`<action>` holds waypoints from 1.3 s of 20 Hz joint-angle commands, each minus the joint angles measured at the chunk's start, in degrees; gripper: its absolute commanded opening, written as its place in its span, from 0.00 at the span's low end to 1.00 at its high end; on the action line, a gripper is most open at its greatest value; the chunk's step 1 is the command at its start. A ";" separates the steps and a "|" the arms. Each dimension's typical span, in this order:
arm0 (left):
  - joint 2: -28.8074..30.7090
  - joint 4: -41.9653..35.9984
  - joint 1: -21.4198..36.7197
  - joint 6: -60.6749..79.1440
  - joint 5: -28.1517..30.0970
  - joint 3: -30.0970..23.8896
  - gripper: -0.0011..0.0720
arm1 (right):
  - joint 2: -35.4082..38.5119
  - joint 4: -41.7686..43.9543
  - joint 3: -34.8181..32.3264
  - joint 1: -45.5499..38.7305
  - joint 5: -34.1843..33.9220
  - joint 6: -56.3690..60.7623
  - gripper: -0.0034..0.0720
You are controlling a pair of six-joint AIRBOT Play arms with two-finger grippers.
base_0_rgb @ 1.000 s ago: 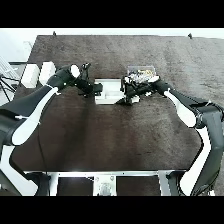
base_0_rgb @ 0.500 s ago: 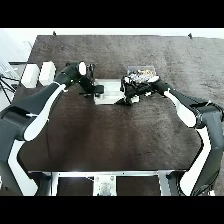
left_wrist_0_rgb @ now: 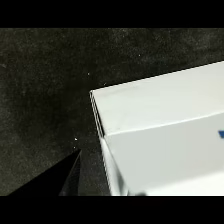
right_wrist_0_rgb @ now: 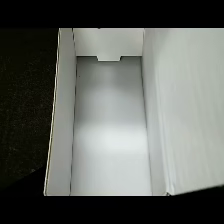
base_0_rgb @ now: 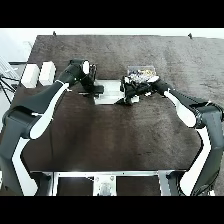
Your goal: Fold the box and place the chain.
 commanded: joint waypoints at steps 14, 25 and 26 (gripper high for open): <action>-2.82 2.91 -0.92 -3.26 -2.27 4.39 0.56 | -0.02 -0.02 0.00 -0.02 0.00 0.00 0.81; -5.62 6.34 -2.14 -9.22 -8.94 8.68 0.32 | -0.02 -0.02 0.00 -0.02 0.02 0.00 0.81; -5.62 6.36 -2.14 -9.14 -8.90 8.68 0.06 | -0.02 -0.02 0.00 -0.02 0.00 0.00 0.81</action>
